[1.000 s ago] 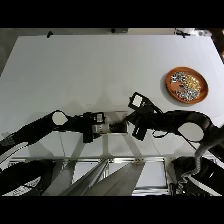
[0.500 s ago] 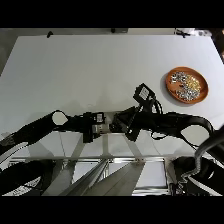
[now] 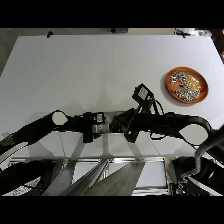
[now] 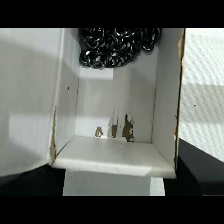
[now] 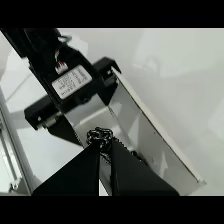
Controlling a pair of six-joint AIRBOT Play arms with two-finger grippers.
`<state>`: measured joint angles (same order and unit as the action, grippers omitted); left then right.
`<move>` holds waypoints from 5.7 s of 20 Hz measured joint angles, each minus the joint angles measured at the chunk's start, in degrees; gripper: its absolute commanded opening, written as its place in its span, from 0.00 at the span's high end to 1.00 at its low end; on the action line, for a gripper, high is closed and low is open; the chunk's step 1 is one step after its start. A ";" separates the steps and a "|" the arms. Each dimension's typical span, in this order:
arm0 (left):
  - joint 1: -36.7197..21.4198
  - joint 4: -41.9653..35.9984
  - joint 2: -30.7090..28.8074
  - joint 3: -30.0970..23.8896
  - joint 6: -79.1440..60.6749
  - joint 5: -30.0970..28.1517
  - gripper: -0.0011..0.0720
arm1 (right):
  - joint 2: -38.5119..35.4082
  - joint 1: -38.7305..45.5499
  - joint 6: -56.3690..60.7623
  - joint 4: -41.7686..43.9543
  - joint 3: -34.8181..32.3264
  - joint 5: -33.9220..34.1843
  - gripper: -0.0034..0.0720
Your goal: Fold the box and place the chain.
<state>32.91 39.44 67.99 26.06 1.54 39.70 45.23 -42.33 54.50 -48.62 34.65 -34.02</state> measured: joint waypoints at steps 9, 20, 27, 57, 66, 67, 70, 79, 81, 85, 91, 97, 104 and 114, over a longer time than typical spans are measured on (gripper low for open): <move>0.00 0.02 0.00 0.00 0.00 0.00 0.77 | 14.69 0.00 1.27 3.37 -1.03 1.42 0.66; 0.00 0.00 0.00 0.00 0.00 0.00 0.77 | 8.33 8.96 0.50 1.01 9.22 -6.60 0.67; 0.00 0.00 0.00 0.00 0.00 0.00 0.77 | 18.69 13.66 -6.01 2.93 17.92 -8.63 0.82; 0.00 -0.02 0.00 0.00 0.07 0.04 0.77 | 28.35 1.38 -17.49 -14.05 19.56 -27.08 0.49; 0.00 -0.11 0.00 0.00 0.11 0.00 0.77 | 28.13 1.25 -15.50 -16.59 19.56 -24.48 0.66; 0.00 -0.09 0.00 0.00 0.07 -0.02 0.77 | 28.13 1.25 -15.47 -16.68 19.56 -24.41 0.66; 0.00 -0.04 0.00 0.00 0.04 -0.02 0.77 | 28.13 1.25 -15.37 -16.79 19.56 -24.28 0.66; 0.00 0.09 0.00 0.00 -0.13 -0.07 0.77 | 28.06 -1.31 -13.90 -17.00 17.59 -24.04 0.66; 0.00 0.09 0.00 0.00 -0.15 -0.07 0.77 | 28.06 -1.55 -13.27 -16.98 17.09 -24.30 0.66; 0.02 0.24 0.00 0.00 -0.28 0.13 0.77 | 28.09 -1.77 -12.41 -16.76 16.61 -24.79 0.50; 0.04 0.02 0.02 0.00 -0.02 0.24 0.77 | 25.20 -1.79 -12.24 -17.07 16.50 -24.50 0.47; 0.04 0.02 0.02 0.00 -0.02 0.17 0.77 | 21.88 -1.79 -10.10 -13.49 16.17 -20.59 0.94; 0.04 0.02 0.02 0.00 0.00 0.02 0.77 | 24.06 -1.79 -14.08 6.67 9.70 -9.38 0.94; 0.04 0.02 0.02 0.00 0.00 0.00 0.77 | 28.55 -1.79 -15.93 13.60 6.71 -7.17 0.94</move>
<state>32.95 39.46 68.01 26.06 1.54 39.70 73.78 -44.12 38.57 -35.03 41.36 -41.19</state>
